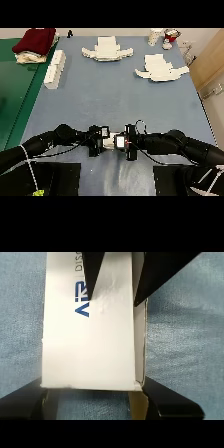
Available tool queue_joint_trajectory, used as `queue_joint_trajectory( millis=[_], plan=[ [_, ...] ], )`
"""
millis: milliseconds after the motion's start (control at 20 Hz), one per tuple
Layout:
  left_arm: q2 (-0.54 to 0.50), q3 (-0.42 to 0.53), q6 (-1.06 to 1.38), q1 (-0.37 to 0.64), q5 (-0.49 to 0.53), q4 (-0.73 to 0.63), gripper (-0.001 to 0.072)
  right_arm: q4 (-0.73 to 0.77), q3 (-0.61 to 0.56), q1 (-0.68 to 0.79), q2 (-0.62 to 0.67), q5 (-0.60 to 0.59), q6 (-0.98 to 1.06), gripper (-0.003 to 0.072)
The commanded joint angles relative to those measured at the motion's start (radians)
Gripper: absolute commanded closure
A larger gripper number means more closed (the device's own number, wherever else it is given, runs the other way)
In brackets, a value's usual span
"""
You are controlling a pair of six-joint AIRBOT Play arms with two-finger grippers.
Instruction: Fold the box.
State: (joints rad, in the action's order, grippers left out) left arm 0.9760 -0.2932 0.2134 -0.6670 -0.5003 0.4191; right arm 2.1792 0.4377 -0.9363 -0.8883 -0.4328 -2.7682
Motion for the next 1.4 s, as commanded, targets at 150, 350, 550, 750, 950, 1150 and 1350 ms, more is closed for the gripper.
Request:
queue_joint_trajectory(
  millis=[150, 350, 550, 750, 950, 1150, 1350],
  plan=[
    [0.000, 0.000, 0.000, 0.000, 0.001, 0.000, 0.0307, 0.002, 0.002, 0.000, 0.045, -0.002, 0.002, 0.0271],
    [0.000, 0.000, 0.000, 0.000, 0.001, 0.000, 0.0307, 0.003, 0.001, 0.002, 0.094, -0.006, 0.094, 0.0271],
    [0.000, 0.000, 0.000, 0.000, 0.001, 0.000, 0.0306, 0.171, -0.028, 0.009, 0.127, 0.021, 0.241, 0.0407],
    [0.000, 0.000, 0.000, 0.000, 0.001, 0.000, 0.0307, 0.196, -0.135, 0.007, 0.202, 0.136, 0.463, 0.0647],
    [0.000, 0.000, 0.000, 0.000, 0.001, 0.000, 0.0307, 0.196, -0.211, 0.004, 0.227, 0.180, 0.536, 0.0670],
    [0.000, 0.000, 0.000, 0.000, 0.001, 0.000, 0.0306, 0.195, -0.230, 0.000, 0.182, 0.200, 0.536, 0.0670],
    [0.000, 0.000, 0.000, 0.000, 0.001, 0.000, 0.0306, 0.196, -0.238, -0.001, 0.123, 0.193, 0.544, 0.0672]
  ],
)
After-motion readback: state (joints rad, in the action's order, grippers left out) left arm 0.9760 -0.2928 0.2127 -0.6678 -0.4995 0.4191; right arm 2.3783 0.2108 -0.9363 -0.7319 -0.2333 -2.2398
